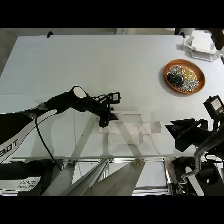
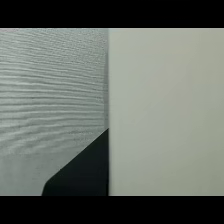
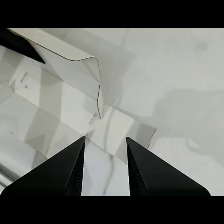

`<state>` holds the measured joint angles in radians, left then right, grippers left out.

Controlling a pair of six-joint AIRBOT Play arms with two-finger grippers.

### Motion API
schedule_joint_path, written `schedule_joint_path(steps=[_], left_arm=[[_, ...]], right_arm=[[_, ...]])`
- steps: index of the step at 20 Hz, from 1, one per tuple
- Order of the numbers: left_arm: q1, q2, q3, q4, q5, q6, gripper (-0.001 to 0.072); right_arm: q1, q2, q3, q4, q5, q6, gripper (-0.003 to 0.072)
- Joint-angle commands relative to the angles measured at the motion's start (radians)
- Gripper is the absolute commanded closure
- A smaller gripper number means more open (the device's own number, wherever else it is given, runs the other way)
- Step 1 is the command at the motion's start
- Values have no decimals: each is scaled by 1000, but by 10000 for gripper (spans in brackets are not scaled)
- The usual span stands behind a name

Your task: Fold the box and place the chain.

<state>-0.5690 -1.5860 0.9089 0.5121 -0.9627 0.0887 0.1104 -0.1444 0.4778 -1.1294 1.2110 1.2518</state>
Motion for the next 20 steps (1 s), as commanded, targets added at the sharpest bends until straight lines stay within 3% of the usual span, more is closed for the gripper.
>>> schedule_joint_path(steps=[1,20], left_arm=[[-1,-1,0,4,2,0,705],[0,-1,0,35,9,-27,699]], right_arm=[[1,1,0,0,0,0,390],[1,1,0,1,4,-16,395]])
